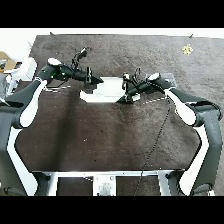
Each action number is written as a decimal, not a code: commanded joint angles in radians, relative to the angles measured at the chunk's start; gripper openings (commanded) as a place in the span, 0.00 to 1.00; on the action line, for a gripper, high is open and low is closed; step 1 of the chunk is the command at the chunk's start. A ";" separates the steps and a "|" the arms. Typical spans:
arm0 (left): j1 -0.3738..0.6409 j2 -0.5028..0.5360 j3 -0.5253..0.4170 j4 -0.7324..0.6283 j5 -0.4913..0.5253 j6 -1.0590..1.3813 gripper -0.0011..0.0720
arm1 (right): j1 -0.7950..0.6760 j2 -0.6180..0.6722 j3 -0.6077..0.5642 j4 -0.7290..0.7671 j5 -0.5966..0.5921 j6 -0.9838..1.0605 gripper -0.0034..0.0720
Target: Fold the box and place the chain.
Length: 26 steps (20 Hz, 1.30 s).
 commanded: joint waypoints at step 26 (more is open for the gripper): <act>-0.086 -0.026 -0.094 0.153 0.257 -0.001 0.03 | 0.001 0.000 0.000 0.000 0.000 0.000 0.60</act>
